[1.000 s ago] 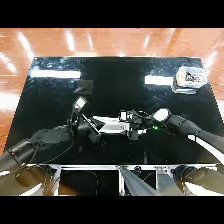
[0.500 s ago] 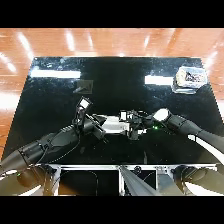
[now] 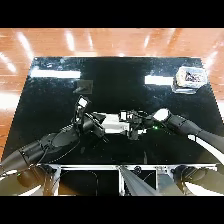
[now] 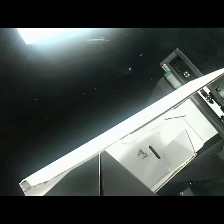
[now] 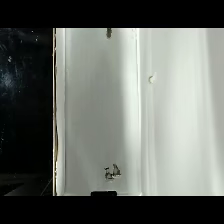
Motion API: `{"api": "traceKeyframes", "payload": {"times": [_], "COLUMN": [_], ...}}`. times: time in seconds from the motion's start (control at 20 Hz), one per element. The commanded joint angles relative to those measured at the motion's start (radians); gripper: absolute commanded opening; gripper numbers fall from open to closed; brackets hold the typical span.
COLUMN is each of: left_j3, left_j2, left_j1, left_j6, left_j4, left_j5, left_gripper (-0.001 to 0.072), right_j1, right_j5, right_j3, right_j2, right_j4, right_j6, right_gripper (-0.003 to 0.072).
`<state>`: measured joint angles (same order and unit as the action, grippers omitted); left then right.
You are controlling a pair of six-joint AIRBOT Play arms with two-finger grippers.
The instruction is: Fold the box and place the chain.
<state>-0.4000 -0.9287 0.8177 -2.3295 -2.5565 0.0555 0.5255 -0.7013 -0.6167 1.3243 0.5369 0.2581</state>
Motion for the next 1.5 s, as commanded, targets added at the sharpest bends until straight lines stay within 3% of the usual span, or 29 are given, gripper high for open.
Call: {"api": "traceKeyframes", "payload": {"times": [0.0,0.3,0.75,1.15,1.45], "left_j3": [-0.001,-0.030,-0.091,-0.092,-0.113], "left_j2": [-0.002,-0.019,-0.163,-0.192,-0.141], "left_j1": [0.000,0.002,0.002,0.003,0.002], "left_j6": [0.007,0.007,0.008,0.016,0.018], "left_j4": [0.002,0.009,0.031,0.031,0.092], "left_j5": [-0.016,-0.063,-0.059,-0.003,-0.006], "left_gripper": [0.0019,0.0019,0.0018,0.0018,0.0018], "right_j1": [0.000,0.000,0.000,0.000,0.000], "right_j5": [-0.001,-0.001,-0.001,-0.001,-0.001], "right_j3": [0.000,0.000,0.000,0.000,0.000], "right_j2": [0.001,0.001,0.001,0.001,0.001], "right_j4": [0.000,0.000,0.001,0.001,0.001], "right_j6": [0.000,0.000,0.000,0.000,0.000], "right_gripper": [0.0543,0.0544,0.0543,0.0543,0.0544]}}
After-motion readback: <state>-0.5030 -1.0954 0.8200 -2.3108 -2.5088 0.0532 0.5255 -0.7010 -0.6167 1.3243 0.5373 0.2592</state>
